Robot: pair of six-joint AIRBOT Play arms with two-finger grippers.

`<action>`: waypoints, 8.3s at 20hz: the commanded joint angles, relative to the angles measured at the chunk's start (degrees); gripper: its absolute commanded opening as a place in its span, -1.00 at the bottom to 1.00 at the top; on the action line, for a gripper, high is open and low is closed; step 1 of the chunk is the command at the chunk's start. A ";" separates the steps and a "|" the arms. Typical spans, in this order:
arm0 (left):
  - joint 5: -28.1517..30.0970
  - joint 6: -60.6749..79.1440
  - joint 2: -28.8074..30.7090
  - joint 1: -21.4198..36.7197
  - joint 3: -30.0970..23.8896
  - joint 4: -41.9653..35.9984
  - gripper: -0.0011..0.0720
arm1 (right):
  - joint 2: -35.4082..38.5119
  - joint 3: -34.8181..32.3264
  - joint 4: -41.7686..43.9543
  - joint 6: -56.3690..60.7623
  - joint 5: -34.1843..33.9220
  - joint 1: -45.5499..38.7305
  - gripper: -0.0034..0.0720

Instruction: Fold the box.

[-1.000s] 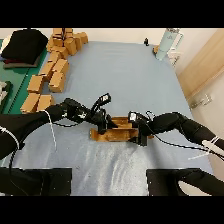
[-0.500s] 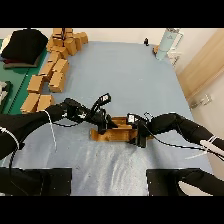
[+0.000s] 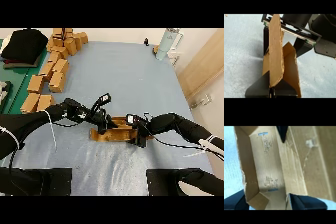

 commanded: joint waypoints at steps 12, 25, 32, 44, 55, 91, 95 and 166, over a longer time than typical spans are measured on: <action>0.00 0.00 -0.02 0.00 0.02 0.02 -0.94 | -0.81 0.02 -1.22 0.00 0.72 1.60 0.69; 0.00 0.00 -0.02 0.00 0.02 0.02 -0.94 | -1.01 0.04 -1.31 0.04 0.76 1.68 0.63; 0.00 0.02 -0.02 0.00 0.02 0.02 -0.94 | 0.00 0.02 -1.51 0.48 -0.02 1.68 0.63; 2.19 0.02 -0.02 0.02 0.04 -2.19 -0.94 | -0.55 -0.02 -2.54 0.46 0.15 1.66 0.68; 2.12 0.02 -0.02 0.00 0.04 -2.19 -0.94 | -1.11 -0.02 -2.54 0.46 0.42 1.68 0.41; 2.19 -27.45 11.04 5.81 0.13 18.73 0.05 | -1.05 0.04 0.33 0.46 0.15 1.70 0.47; 2.95 -27.45 11.02 5.81 0.13 18.73 0.05 | -1.05 0.04 0.33 0.46 0.17 1.73 0.52; 31.06 -45.13 22.18 -15.34 -18.60 -26.08 -0.95 | -2.29 1.22 -5.51 0.44 1.16 6.08 0.38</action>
